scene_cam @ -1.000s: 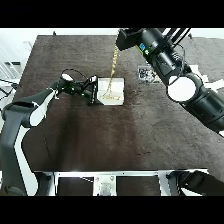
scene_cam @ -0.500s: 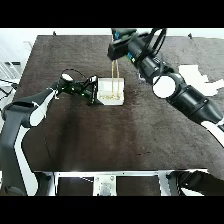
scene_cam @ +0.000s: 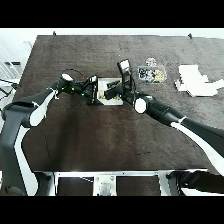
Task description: Fold the box and place the chain.
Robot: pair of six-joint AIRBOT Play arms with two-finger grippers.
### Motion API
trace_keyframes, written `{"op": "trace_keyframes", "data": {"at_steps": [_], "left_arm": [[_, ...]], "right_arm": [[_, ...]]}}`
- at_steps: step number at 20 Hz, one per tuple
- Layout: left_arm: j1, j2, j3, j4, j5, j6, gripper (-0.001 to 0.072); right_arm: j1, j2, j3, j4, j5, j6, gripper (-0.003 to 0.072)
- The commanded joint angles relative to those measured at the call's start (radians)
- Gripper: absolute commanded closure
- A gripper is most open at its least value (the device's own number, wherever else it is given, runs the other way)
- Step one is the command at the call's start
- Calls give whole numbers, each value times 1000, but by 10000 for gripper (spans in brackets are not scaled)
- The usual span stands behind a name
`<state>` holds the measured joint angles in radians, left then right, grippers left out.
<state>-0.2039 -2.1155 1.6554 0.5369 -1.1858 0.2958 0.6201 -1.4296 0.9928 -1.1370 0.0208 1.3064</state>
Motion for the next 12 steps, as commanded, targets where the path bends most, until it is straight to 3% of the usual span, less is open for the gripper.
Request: {"op": "trace_keyframes", "data": {"at_steps": [1, 5, 6, 7, 8, 12], "left_arm": [[0, 0, 0, 0, 0, 0, 412], [0, 0, 0, 0, 0, 0, 412], [0, 0, 0, 0, 0, 0, 412], [0, 0, 0, 0, 0, 0, 412], [0, 0, 0, 0, 0, 0, 412], [0, 0, 0, 0, 0, 0, 412]], "right_arm": [[0, -46, -21, 3, 8, 2, 671], [-17, -43, -21, 2, 16, 2, 667], [-26, -36, -21, -1, 15, -7, 552], [-36, -26, -21, -2, 13, -10, 365], [-49, -9, -21, -22, 10, -10, 262], [-114, 103, -21, -54, 74, -48, 255]]}}
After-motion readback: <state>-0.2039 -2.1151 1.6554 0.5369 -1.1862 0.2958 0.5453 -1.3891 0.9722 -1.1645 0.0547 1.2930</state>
